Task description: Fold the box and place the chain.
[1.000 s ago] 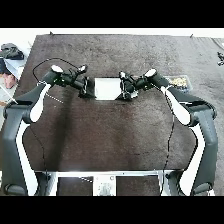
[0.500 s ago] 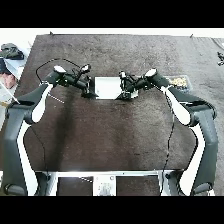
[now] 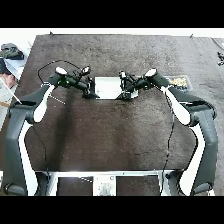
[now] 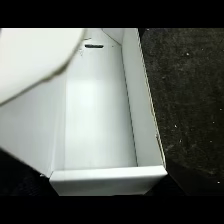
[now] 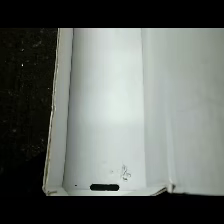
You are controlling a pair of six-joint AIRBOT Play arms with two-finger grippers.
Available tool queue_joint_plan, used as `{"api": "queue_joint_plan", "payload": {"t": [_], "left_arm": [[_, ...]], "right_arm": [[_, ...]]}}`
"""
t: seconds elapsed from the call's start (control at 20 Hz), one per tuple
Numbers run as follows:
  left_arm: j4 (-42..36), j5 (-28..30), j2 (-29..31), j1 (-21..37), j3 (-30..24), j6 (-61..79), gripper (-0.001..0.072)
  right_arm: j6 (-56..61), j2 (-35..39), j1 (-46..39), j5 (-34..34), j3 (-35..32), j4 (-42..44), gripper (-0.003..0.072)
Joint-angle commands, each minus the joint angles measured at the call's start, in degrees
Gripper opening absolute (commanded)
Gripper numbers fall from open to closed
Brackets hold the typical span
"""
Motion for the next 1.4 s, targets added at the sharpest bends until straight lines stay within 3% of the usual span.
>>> {"api": "queue_joint_plan", "payload": {"t": [0.0, 0.15, 1.35], "left_arm": [[-0.07, 1.2, -0.15, 0.07, -0.02, 0.83, 0.072], [-0.07, 3.26, -0.15, 0.07, -0.02, 0.83, 0.072], [3.21, 2.82, -0.39, -1.99, -0.02, 3.08, 0.072]], "right_arm": [[0.0, -0.02, 0.07, 0.15, 0.04, -0.02, 0.0375], [0.02, -0.02, 0.04, 0.15, 0.04, -0.02, 0.0375], [0.0, -0.02, 0.04, 0.15, 0.04, -0.02, 0.0375]]}}
